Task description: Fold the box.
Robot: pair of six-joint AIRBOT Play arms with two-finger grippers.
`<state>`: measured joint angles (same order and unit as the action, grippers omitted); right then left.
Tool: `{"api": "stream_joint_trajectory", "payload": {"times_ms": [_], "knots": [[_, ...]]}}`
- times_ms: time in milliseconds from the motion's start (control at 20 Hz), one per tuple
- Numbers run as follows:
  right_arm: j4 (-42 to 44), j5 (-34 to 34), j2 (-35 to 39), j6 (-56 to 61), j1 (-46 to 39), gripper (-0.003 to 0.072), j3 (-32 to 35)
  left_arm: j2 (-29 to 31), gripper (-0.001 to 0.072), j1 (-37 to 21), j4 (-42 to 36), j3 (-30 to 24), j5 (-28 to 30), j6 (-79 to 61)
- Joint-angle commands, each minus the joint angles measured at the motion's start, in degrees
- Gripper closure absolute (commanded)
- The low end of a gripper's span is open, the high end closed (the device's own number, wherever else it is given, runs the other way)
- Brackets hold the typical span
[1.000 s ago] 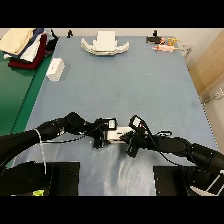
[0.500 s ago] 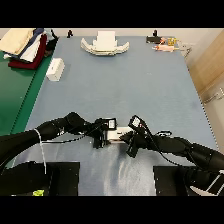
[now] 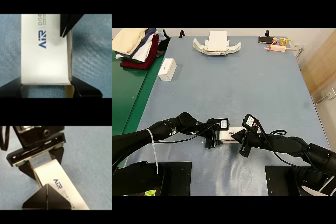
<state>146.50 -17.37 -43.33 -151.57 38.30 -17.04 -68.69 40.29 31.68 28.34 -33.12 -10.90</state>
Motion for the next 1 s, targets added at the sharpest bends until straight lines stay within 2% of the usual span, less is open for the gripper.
{"api": "stream_joint_trajectory", "payload": {"times_ms": [0,550,950], "knots": [[-0.2,0.4,0.7,0.0,0.0,0.0680,-0.2,0.0,0.0188,0.0,0.0,0.1,0.0,0.0],[-0.6,-2.0,-7.4,0.0,0.0,0.0681,0.1,0.0,0.0188,0.0,0.0,0.1,0.0,0.0],[-0.6,-1.1,-6.4,0.0,0.0,0.0681,0.4,0.0,0.0188,0.0,0.0,0.1,0.0,0.0]]}}
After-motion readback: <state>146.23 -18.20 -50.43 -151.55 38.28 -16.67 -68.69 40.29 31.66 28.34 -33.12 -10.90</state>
